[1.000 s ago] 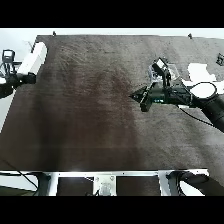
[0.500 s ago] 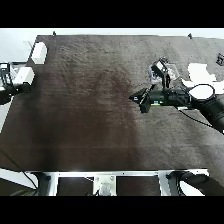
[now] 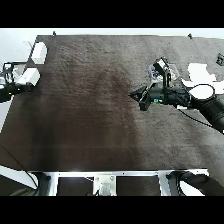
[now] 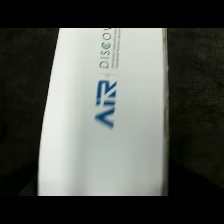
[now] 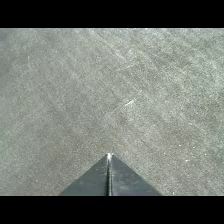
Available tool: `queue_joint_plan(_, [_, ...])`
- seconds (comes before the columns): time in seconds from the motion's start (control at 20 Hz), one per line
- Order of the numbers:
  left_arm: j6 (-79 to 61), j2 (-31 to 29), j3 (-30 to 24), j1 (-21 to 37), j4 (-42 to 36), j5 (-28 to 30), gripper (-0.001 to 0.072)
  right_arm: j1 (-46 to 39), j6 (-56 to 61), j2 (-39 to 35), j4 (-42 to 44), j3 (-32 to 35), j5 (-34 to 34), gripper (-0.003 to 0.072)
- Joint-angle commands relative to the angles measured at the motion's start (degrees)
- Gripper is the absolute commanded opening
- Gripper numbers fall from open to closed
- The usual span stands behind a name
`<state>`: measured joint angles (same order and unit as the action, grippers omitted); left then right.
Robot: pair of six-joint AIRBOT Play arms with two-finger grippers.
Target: Fold the box and place the chain.
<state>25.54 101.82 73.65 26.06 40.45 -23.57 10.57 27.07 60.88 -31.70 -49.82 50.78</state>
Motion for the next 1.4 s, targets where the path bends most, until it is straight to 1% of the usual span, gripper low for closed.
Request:
queue_joint_plan(0.0, [1.2,0.2,0.3,0.1,0.9,0.1,0.072,0.1,0.0,0.0,0.2,0.0,0.0,0.0205])
queue_joint_plan(0.05, [1.3,0.0,0.3,0.1,1.3,0.1,0.072,0.1,0.0,0.0,0.2,0.0,0.0,0.023])
queue_joint_plan(0.1, [1.5,-0.5,0.3,0.1,1.9,0.0,0.072,0.0,0.0,0.0,0.2,0.0,0.0,0.0294])
queue_joint_plan(0.2, [1.6,-2.4,0.3,0.4,3.8,-0.8,0.072,0.0,0.0,0.0,0.2,0.0,0.0,0.0488])
queue_joint_plan(0.25, [1.7,-3.9,0.4,0.6,4.4,-2.1,0.072,0.0,0.0,0.0,0.2,0.0,0.0,0.0518])
queue_joint_plan(0.35, [2.1,-7.9,0.4,1.6,4.6,-6.9,0.072,0.0,-0.1,0.0,0.1,0.0,-0.1,0.0519])
queue_joint_plan(0.45, [3.0,-12.3,0.4,1.9,5.6,-11.3,0.072,0.0,-0.1,0.0,0.1,0.0,-0.1,0.0551])
queue_joint_plan(0.55, [3.0,-17.1,0.4,1.9,5.5,-15.8,0.072,0.0,0.0,0.0,0.2,0.0,0.0,0.0551])
queue_joint_plan(0.6, [3.0,-19.8,0.4,1.9,4.6,-18.8,0.0705,0.0,0.0,0.0,0.2,0.0,0.0,0.0551])
queue_joint_plan(0.65, [3.0,-22.3,0.4,1.9,3.3,-21.7,0.0691,0.0,1.1,-0.1,0.2,0.0,-0.1,0.0501])
queue_joint_plan(0.7, [3.0,-25.0,0.4,1.9,1.3,-25.1,0.041,0.0,2.0,-0.2,0.2,0.0,-0.1,0.0295])
queue_joint_plan(0.75, [2.9,-27.6,0.4,1.9,-0.2,-28.6,0.0054,0.0,3.5,-0.6,0.2,0.0,-0.1,0.0171])
queue_joint_plan(0.8, [2.5,-30.3,0.4,1.9,-2.5,-32.0,0.002,0.0,4.1,-1.2,0.2,0.0,-0.1,0.0069])
queue_joint_plan(0.85, [2.5,-32.8,0.3,1.9,-4.8,-34.3,0.0018,0.0,4.1,-2.3,0.2,0.0,-0.2,0.0012])
queue_joint_plan(0.9, [2.4,-35.8,-0.4,1.9,-7.3,-34.4,0.0016,0.1,4.1,-3.7,0.2,0.0,-0.7,0.0011])
queue_joint_plan(0.95, [2.4,-39.0,-1.8,1.9,-9.5,-32.8,0.0015,0.1,4.8,-5.6,0.1,0.0,-2.1,0.0011])
queue_joint_plan(1.05, [0.5,-46.7,-6.7,1.9,-14.0,-27.8,0.0015,0.1,6.6,-10.6,-0.1,0.0,-6.2,0.001])
queue_joint_plan(1.15, [-3.1,-54.8,-13.6,1.6,-17.8,-23.0,0.0015,0.1,7.8,-16.1,-0.6,0.5,-11.0,0.001])
queue_joint_plan(1.2, [-5.3,-58.9,-17.8,0.7,-18.3,-20.3,0.0015,0.0,8.6,-19.1,-1.2,1.4,-13.7,0.0009])
queue_joint_plan(1.35, [-6.5,-70.7,-31.2,-3.8,-18.9,-12.0,0.0015,0.0,11.6,-28.1,-3.8,7.3,-21.0,0.0008])
